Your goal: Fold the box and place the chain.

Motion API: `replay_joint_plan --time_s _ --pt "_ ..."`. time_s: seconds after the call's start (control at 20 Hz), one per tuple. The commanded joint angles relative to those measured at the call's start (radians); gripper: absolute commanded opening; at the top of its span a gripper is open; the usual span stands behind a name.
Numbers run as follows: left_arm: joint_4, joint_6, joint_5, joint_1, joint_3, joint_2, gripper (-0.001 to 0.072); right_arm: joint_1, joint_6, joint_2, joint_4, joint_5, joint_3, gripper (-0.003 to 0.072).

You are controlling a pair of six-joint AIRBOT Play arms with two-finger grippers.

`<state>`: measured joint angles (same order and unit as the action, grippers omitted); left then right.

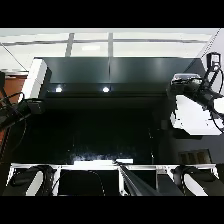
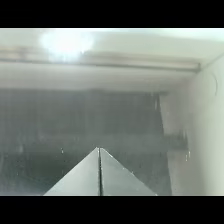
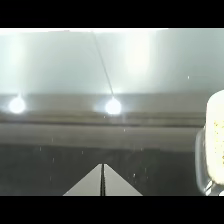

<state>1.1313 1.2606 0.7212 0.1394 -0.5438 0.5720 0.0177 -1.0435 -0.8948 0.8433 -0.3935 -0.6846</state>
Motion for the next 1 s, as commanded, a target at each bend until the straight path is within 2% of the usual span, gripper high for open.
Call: replay_joint_plan --time_s 0.0,0.05,0.1,0.15,0.2,0.3,0.45,0.6,0.7,0.8,0.85,0.9,0.95 --pt "-0.067 0.003 -0.103 0.000 0.000 0.025 0.0347 0.000 0.005 0.000 -0.018 0.125 0.000 0.0024" --pt "-0.107 0.003 -0.127 0.000 0.000 0.040 0.0706 0.001 0.010 0.001 -0.002 0.187 0.000 0.0026" --pt "-0.148 0.003 -0.135 0.000 -0.001 0.055 0.0711 0.007 0.020 0.000 0.041 0.258 0.000 0.0109" --pt "-0.167 0.003 -0.129 -0.001 -0.002 0.065 0.0711 0.024 0.019 0.000 0.078 0.318 0.000 0.0432" --pt "-0.179 0.003 -0.113 -0.001 -0.002 0.071 0.0711 0.057 0.024 0.000 0.081 0.357 0.000 0.0720" --pt "-0.177 -0.008 -0.072 -0.001 -0.002 0.073 0.0711 0.164 0.029 -0.002 0.083 0.329 -0.005 0.0720" --pt "-0.174 -0.064 -0.051 -0.014 -0.002 0.073 0.0711 0.463 -0.038 -0.063 0.074 0.153 -0.093 0.0720" --pt "-0.175 -0.101 -0.043 -0.063 -0.002 0.079 0.0711 0.797 -0.093 -0.238 0.119 -0.156 -0.282 0.0719" --pt "-0.175 -0.124 -0.040 -0.108 -0.002 0.090 0.0710 0.938 -0.261 -0.380 0.280 -0.410 -0.406 0.0719" --pt "-0.175 -0.131 -0.041 -0.153 -0.002 0.111 0.0710 1.011 -0.336 -0.508 0.450 -0.644 -0.498 0.0719" --pt "-0.175 -0.131 -0.041 -0.173 -0.002 0.128 0.0710 1.030 -0.304 -0.561 0.465 -0.721 -0.531 0.0719" --pt "-0.175 -0.130 -0.041 -0.188 -0.002 0.143 0.0710 1.034 -0.182 -0.599 0.430 -0.773 -0.552 0.0718" --pt "-0.175 -0.130 -0.041 -0.204 -0.002 0.160 0.0710 1.030 -0.002 -0.626 0.351 -0.833 -0.560 0.0680"
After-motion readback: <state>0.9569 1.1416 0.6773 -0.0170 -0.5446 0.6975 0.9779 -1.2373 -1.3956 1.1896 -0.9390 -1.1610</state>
